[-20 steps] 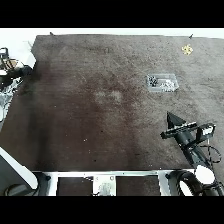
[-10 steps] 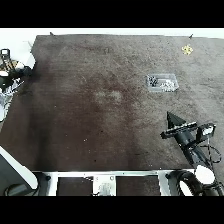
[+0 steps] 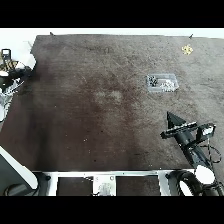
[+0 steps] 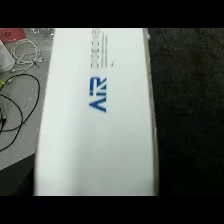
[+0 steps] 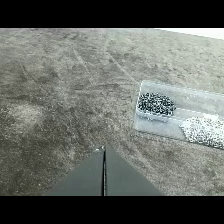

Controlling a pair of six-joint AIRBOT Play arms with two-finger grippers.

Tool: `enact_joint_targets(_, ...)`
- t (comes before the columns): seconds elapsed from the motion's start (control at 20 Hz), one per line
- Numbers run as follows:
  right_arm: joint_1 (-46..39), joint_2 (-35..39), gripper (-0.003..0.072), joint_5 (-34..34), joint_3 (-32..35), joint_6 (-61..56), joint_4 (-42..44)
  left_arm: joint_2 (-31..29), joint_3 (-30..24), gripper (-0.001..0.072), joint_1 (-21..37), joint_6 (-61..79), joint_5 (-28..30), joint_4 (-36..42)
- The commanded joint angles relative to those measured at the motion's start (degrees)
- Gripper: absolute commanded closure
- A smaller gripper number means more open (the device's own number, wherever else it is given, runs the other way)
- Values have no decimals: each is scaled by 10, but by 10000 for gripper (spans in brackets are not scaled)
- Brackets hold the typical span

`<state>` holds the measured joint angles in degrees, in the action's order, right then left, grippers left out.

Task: Fold the box and place the chain.

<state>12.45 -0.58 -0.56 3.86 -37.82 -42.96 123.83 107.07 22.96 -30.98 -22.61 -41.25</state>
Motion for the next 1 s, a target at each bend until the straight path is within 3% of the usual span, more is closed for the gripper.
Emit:
enact_joint_targets(0.0,0,0,692,0,0,0,6,-19,2,-11,9,15,-3,-3)
enact_joint_targets(0.15,0,0,692,2,0,0,8,-36,9,-11,10,14,-16,11)
enact_joint_targets(0.55,0,0,692,2,0,0,8,-126,53,-11,9,8,-142,52)
enact_joint_targets(0.6,0,0,692,2,0,0,9,-151,54,206,10,8,-155,75)
enact_joint_targets(0.65,0,0,692,1,0,0,8,-178,54,535,9,8,-173,105)
enact_joint_targets(0.7,0,0,692,1,0,0,8,-202,54,702,8,9,-184,140)
enact_joint_targets(0.95,0,0,692,2,0,1,8,-338,38,709,-22,10,-168,146)
